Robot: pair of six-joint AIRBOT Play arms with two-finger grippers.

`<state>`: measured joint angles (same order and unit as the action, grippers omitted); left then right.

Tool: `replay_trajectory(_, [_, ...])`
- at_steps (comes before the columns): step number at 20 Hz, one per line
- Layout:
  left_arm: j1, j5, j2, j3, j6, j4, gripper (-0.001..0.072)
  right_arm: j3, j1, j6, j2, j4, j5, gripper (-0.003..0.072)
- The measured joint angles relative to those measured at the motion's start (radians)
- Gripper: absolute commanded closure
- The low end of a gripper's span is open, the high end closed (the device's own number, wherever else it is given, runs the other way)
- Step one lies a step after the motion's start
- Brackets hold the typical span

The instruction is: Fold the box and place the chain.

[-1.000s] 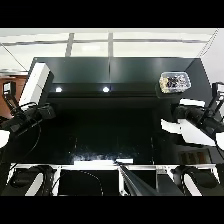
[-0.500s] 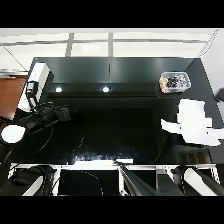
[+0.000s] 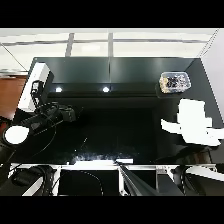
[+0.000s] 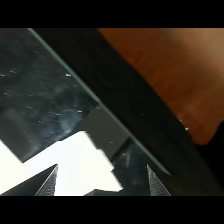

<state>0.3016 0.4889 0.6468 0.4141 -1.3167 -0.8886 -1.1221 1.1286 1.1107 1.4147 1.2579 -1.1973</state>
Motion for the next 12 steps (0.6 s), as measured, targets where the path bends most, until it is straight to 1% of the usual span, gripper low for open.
replay_trajectory(3, [0.002,-0.007,0.0,0.0,0.0,0.027,0.0,-0.033,0.032,-0.121,0.084,-0.097,-0.072,0.0048])
replay_trajectory(5, [0.003,-0.007,0.0,0.0,0.0,0.053,0.0,-0.057,0.027,-0.166,0.14,-0.149,-0.134,0.0049])
replay_trajectory(6, [0.003,-0.007,0.0,0.0,0.0,0.062,0.0,-0.066,0.019,-0.179,0.161,-0.164,-0.16,0.0075])
replay_trajectory(7, [0.003,-0.008,0.0,0.0,0.0,0.07,0.0,-0.072,0.01,-0.192,0.177,-0.174,-0.182,0.0361])
replay_trajectory(8, [0.003,-0.008,0.0,0.0,0.0,0.076,0.0,-0.077,0.0,-0.199,0.188,-0.181,-0.197,0.0503])
replay_trajectory(9, [0.003,-0.008,0.0,0.0,0.0,0.08,0.0,-0.082,-0.01,-0.204,0.197,-0.186,-0.217,0.0506])
replay_trajectory(10, [0.003,-0.009,0.0,0.0,0.0,0.083,0.0,-0.085,-0.018,-0.211,0.203,-0.189,-0.235,0.0605])
replay_trajectory(11, [0.003,-0.009,0.0,0.0,0.0,0.086,0.0001,-0.087,-0.024,-0.214,0.208,-0.192,-0.256,0.0676])
replay_trajectory(12, [0.003,-0.01,0.0,0.0,0.0,0.089,0.0,-0.089,-0.029,-0.213,0.21,-0.193,-0.28,0.0677])
